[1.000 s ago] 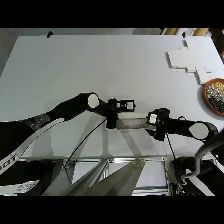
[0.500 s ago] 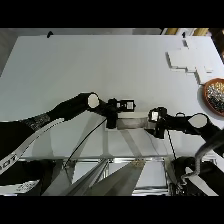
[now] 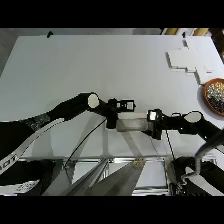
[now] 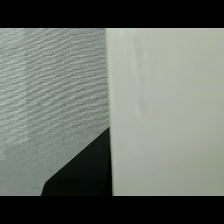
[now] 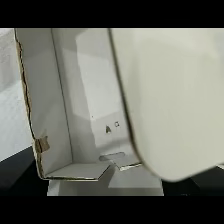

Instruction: Fold the box and place the chain.

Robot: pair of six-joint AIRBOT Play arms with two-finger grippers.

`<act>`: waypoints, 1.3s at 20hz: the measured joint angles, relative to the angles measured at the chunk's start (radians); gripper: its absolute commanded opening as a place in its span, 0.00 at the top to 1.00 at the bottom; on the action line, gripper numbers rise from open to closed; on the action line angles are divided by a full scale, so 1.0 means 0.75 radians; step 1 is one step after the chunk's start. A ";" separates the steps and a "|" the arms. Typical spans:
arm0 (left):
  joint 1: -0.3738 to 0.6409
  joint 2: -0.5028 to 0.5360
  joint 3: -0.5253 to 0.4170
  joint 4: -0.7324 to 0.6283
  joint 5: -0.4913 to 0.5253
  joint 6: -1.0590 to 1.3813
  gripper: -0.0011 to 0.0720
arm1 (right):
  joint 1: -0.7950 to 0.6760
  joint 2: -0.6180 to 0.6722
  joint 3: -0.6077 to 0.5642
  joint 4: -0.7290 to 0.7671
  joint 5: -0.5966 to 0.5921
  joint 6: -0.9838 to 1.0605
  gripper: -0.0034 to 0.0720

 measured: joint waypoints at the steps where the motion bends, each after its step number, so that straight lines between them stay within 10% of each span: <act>1: 0.000 0.000 0.000 0.000 0.000 0.001 0.97 | -0.001 -0.008 0.000 0.004 0.008 -0.008 0.05; 12: -0.001 0.000 0.000 0.000 -0.001 0.001 0.97 | -0.001 -0.067 0.001 0.027 0.046 -0.036 0.10; 18: -0.001 0.000 0.000 0.000 -0.001 0.001 0.97 | -0.001 -0.072 0.001 0.036 0.028 -0.037 0.42; 26: -0.001 0.000 0.000 0.000 0.000 0.000 0.97 | -0.001 -0.072 0.001 0.036 0.007 -0.038 0.43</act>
